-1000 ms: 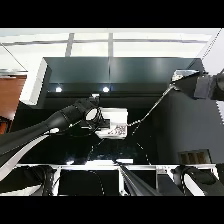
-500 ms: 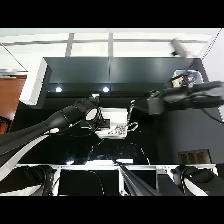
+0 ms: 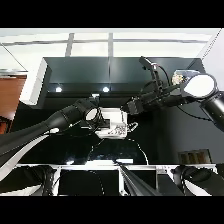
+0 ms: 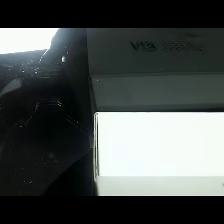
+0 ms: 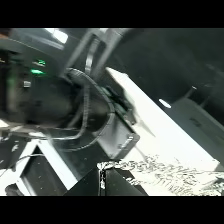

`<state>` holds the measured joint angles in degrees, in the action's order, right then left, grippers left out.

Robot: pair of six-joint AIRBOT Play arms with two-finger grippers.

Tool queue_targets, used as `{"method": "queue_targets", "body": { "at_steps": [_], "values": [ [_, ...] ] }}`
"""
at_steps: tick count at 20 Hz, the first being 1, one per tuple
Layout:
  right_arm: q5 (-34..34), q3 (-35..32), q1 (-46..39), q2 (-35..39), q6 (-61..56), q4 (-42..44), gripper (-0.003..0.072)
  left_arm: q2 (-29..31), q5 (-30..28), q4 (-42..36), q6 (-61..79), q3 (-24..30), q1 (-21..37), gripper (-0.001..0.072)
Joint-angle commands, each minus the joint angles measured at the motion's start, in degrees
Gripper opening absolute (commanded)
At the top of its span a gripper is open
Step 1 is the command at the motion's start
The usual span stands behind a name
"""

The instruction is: Fold the box and place the chain.

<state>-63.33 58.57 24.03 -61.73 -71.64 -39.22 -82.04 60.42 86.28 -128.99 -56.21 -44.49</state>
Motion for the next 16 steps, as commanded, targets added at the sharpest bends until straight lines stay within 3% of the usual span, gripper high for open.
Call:
{"method": "queue_targets", "body": {
  "at_steps": [1,6,9,13,16],
  "values": [
    [0.2,-0.3,0.2,-0.3,-0.9,-1.6,0.0013,0.0,0.0,0.0,0.0,0.0,0.0,0.0031],
    [-4.7,-0.5,0.1,-0.2,-1.9,-1.8,0.0014,0.0,0.0,0.0,0.0,0.0,0.0,0.0031],
    [0.4,-3.1,1.8,-0.3,-3.2,0.3,0.0012,0.0,0.0,0.0,0.0,0.0,0.0,0.0031],
    [12.5,-7.1,6.2,-2.9,-4.7,0.4,0.0013,0.0,0.0,0.0,0.0,0.0,0.0,0.0031],
    [13.5,-7.2,6.9,-7.3,-5.2,0.4,0.0019,0.0,0.0,0.0,0.0,0.0,0.0,0.0031]
  ]
}}
